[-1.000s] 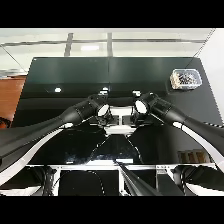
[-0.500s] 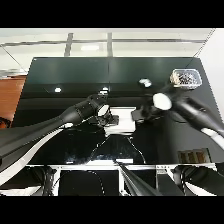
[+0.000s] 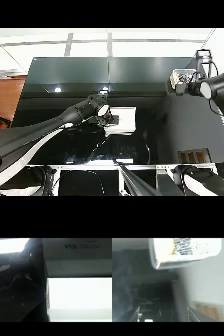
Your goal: Fold the box and place the chain.
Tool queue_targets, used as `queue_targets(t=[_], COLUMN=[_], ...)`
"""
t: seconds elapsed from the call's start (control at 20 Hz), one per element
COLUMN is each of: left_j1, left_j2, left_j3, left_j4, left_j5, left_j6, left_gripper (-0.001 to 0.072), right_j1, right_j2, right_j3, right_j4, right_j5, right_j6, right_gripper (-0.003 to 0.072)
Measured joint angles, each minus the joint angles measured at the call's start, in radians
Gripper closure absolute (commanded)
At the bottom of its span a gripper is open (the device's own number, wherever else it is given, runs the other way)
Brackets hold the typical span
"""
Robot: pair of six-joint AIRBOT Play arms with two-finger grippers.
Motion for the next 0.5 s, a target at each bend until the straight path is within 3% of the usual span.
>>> queue_targets(t=[0.05, 0.1, 0.35, 0.5], left_j1=[0.0, 0.0, 0.0, 0.0], left_j2=[0.0, 0.0, 0.0, 0.0], left_j3=[0.0, 0.0, 0.0, 0.0], left_j4=[0.0, 0.0, 0.0, 0.0], left_j5=[0.0, 0.0, 0.0, -0.001], left_j6=[0.0, 0.0, 0.0, -0.001], left_gripper=[0.0681, 0.0681, 0.0681, 0.0681], right_j1=[-0.057, -0.105, -0.232, -0.252], right_j2=[-0.065, -0.131, -0.49, -0.625], right_j3=[0.045, 0.105, 0.556, 0.733], right_j4=[0.06, 0.118, 0.36, 0.421], right_j5=[-0.023, -0.019, 0.166, 0.245], right_j6=[0.016, 0.038, 0.185, 0.27], right_gripper=[0.0012, 0.0095, 0.0144, 0.0144])
